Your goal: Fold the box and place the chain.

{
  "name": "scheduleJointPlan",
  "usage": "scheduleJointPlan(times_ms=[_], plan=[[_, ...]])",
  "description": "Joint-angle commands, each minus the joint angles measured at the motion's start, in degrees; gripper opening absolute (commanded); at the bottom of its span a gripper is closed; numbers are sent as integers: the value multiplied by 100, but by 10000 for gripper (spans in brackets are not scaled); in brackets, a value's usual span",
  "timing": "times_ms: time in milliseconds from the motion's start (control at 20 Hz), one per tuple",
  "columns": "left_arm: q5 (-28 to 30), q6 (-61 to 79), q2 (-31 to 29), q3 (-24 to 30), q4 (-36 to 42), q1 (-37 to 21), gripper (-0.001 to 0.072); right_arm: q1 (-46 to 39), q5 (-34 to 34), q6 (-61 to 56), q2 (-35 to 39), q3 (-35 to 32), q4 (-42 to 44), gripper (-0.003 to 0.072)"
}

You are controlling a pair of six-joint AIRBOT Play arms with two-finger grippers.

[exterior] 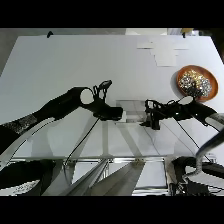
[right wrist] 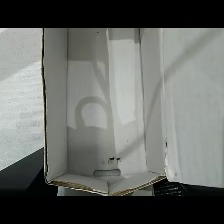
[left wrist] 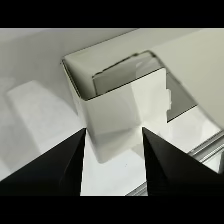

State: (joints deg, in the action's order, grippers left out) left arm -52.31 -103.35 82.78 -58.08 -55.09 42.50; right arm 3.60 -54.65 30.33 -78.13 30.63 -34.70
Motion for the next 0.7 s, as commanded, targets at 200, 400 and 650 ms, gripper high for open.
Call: scheduleJointPlan(times_ms=[200, 400, 650], plan=[[-68, -957, 345, -522, -734, 372, 396, 2, 0, -2, 4, 2, 2, 415], [-492, -1731, 507, -772, -1432, 503, 396, 2, 0, -2, 4, 2, 2, 415], [-726, -2361, 708, -1217, -1965, 616, 395, 2, 0, -2, 4, 2, 2, 415]])
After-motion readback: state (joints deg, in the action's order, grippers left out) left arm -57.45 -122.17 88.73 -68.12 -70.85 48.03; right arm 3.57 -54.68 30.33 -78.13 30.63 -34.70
